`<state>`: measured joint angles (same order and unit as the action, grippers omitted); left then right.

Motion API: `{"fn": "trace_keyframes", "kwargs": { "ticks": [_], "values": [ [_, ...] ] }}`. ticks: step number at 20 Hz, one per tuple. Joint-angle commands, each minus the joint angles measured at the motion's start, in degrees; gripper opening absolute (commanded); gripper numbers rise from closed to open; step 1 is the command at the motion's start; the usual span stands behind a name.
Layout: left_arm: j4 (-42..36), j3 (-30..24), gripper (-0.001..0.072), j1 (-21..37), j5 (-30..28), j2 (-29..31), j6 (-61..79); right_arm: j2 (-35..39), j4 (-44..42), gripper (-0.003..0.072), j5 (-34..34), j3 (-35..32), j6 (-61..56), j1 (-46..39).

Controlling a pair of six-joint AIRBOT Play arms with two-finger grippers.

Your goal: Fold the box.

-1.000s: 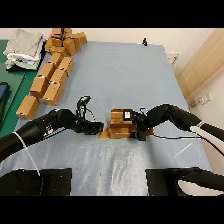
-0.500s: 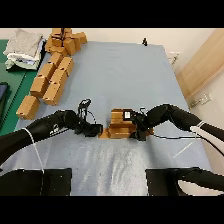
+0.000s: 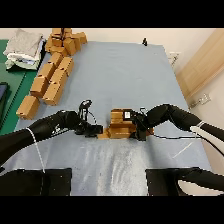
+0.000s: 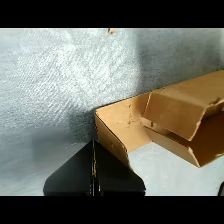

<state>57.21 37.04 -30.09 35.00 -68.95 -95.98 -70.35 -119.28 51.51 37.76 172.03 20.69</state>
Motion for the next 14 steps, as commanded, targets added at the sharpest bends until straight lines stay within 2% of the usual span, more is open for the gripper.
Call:
{"fn": "trace_keyframes", "kwargs": {
  "ticks": [1,8,12,13,14],
  "values": [
    [-0.83,0.68,0.001,-2.6,0.04,0.0,0.15,0.0,-0.02,0.0503,-0.02,0.02,0.0,0.02],
    [-0.57,8.17,0.0011,-3.5,5.35,0.02,0.44,0.0,-0.02,0.0503,-0.02,0.02,0.0,0.02],
    [-0.55,9.11,0.003,-3.23,5.75,0.0,0.33,0.0,-0.02,0.0502,-0.04,0.02,0.0,0.02],
    [-0.57,9.11,0.027,-3.04,5.88,0.0,0.17,0.0,-0.02,0.0503,-0.02,0.02,0.0,0.02],
    [-0.61,9.11,0.0343,-2.62,6.08,0.0,-0.11,0.0,-0.02,0.0502,-0.04,0.02,0.0,0.02]
  ]
}}
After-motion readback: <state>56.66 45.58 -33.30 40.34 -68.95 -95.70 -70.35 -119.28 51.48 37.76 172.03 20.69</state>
